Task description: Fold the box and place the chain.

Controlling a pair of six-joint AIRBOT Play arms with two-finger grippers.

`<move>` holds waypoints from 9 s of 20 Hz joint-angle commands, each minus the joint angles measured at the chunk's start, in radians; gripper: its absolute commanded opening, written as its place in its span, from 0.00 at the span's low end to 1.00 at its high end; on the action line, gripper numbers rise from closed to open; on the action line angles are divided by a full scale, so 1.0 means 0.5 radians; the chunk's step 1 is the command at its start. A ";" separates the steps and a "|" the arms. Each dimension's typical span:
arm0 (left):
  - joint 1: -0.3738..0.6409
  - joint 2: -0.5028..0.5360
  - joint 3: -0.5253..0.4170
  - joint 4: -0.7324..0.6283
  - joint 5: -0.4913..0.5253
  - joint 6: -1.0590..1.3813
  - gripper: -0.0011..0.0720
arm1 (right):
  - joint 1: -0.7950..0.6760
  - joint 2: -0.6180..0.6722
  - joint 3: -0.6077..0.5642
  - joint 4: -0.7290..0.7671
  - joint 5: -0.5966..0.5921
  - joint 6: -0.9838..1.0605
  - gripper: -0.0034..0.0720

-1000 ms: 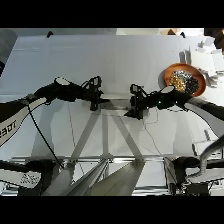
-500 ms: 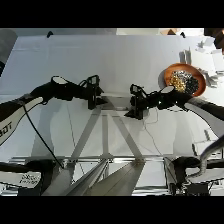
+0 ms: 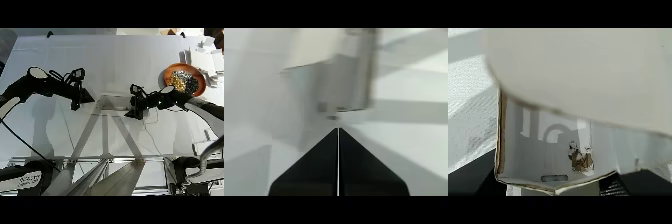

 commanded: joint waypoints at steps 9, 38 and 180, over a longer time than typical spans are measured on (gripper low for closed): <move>-0.370 -0.068 0.000 -0.456 1.109 -0.430 0.02 | 0.002 0.001 -0.001 0.002 0.012 0.001 0.65; -0.215 -0.145 -0.008 0.307 0.562 0.002 0.77 | 0.002 0.001 -0.001 0.002 0.012 0.001 0.65; -1.328 -0.099 0.035 2.200 0.843 -5.199 0.02 | 0.002 0.001 -0.001 0.002 0.012 0.001 0.65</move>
